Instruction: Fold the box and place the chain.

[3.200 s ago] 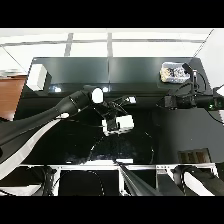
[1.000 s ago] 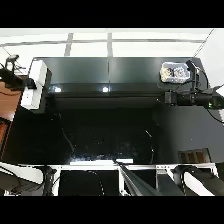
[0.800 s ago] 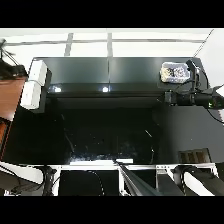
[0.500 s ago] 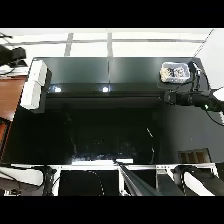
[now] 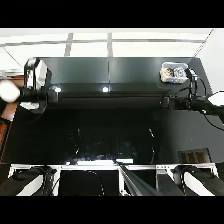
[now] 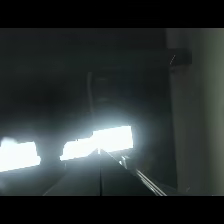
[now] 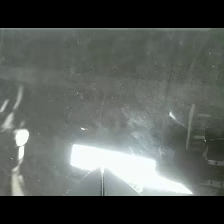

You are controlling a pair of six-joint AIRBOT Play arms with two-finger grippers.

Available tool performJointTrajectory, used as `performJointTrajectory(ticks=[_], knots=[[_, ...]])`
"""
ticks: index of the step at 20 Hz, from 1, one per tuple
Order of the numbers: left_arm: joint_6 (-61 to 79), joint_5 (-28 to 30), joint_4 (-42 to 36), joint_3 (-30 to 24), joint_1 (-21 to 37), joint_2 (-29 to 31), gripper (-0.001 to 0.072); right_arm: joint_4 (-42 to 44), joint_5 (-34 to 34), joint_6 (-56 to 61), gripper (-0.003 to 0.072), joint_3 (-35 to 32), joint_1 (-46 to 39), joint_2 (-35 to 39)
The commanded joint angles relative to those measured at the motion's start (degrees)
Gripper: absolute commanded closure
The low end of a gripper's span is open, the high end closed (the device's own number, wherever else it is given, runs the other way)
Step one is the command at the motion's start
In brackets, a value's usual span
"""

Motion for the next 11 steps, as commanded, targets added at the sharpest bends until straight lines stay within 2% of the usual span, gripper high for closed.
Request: performJointTrajectory(ticks=[1, 5, 11], knots=[[-0.1, 5.9, 0.2, -12.5, -0.6, 9.0, 0.0681, -0.5, -0.1, 0.0, 0.0674, -0.1, 0.0, 0.0], [-0.1, 2.5, -1.6, -13.0, -0.7, 9.2, 0.0681, -0.5, -0.1, 0.0, 0.0674, -0.1, 0.0, 0.0], [-0.1, 3.2, -1.6, -13.0, -0.7, 9.2, 0.0681, -0.5, -0.1, 0.0, 0.0674, -0.1, 0.0, 0.0]])
